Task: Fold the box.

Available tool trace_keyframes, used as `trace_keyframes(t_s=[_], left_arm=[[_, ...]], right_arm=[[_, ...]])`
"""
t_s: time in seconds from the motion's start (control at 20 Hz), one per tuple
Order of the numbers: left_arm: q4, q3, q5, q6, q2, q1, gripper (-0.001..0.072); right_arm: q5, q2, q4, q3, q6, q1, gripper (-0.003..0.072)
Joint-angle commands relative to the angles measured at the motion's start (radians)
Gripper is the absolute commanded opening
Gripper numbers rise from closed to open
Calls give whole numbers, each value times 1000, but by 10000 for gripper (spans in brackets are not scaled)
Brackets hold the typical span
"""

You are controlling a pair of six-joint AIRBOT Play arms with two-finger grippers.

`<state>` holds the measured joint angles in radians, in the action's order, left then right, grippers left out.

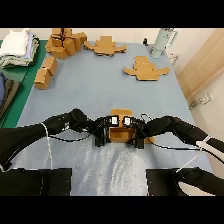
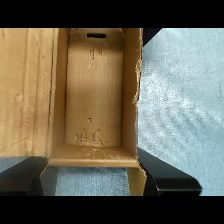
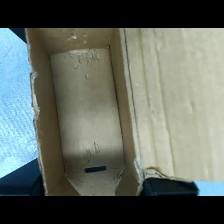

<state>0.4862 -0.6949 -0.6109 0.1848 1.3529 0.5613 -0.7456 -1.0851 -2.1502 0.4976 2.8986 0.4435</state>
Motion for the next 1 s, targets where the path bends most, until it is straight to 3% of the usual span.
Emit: trace_keyframes(t_s=[0.0, 0.65, 0.7, 0.75, 0.95], left_arm=[[0, 0, 0, 0, 1, 0, 472], [0, 0, 1, 0, 1, 0, 472], [0, 0, 1, 0, 1, 0, 472], [0, 0, 1, 0, 1, 0, 472], [0, 0, 1, 0, 1, 0, 472]], right_arm=[[0, 0, 0, 0, 0, 1, 558], [-43, 0, -13, 0, 0, 1, 564], [-57, 0, -8, 0, 0, 1, 685], [-57, 2, -5, 0, -5, 1, 716], [-54, 51, 30, 0, -33, 0, 716]])
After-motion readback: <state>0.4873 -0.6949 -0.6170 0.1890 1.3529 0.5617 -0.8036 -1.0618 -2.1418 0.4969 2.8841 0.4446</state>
